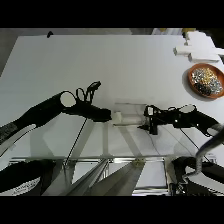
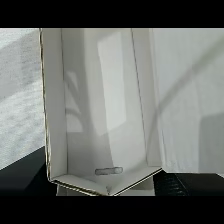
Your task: Fold the box and place the chain.
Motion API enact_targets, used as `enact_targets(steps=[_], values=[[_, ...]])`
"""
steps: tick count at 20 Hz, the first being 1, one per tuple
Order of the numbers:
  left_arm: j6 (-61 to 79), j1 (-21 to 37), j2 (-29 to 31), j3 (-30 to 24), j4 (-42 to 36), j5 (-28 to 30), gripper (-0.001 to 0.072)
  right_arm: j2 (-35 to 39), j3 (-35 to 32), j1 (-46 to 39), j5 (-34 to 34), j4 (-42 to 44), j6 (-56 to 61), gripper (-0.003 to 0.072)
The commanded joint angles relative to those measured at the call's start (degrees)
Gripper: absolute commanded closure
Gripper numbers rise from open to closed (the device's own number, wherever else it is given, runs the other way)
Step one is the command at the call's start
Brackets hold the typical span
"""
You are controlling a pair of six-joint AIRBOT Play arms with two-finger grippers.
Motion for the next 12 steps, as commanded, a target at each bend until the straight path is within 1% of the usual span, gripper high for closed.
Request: enact_targets(steps=[1, 3, 6, 7, 8, 10, 12], values=[[-1.4, 0.5, 1.4, 0.0, 1.9, -1.6, 0.0429, 0.0, 0.0, 0.0, 0.2, 0.0, 0.0, 0.0288], [-2.6, -0.3, 1.3, 0.0, 1.9, -1.6, 0.0416, 0.0, 0.0, 0.0, 0.2, 0.0, 0.0, 0.0288], [-3.3, -1.7, 0.9, 0.2, 1.9, 0.6, 0.0414, 0.0, 0.0, 0.0, 0.2, 0.0, 0.0, 0.0288], [-4.8, -2.1, 0.4, 0.7, 2.1, 1.3, 0.0369, 0.0, 0.0, 0.0, 0.2, 0.0, 0.0, 0.0288], [-6.8, -2.6, -0.4, 1.8, 3.4, 1.2, 0.0304, 0.0, 0.0, 0.0, 0.2, 0.0, 0.0, 0.0288], [-11.3, -4.4, -2.9, 5.6, 7.5, -1.6, 0.0295, 0.0, 0.0, 0.0, 0.2, 0.0, 0.0, 0.0288], [-14.1, -6.1, -5.0, 8.8, 9.9, -3.5, 0.0295, 0.0, 0.0, 0.0, 0.2, 0.0, 0.0, 0.0288]])
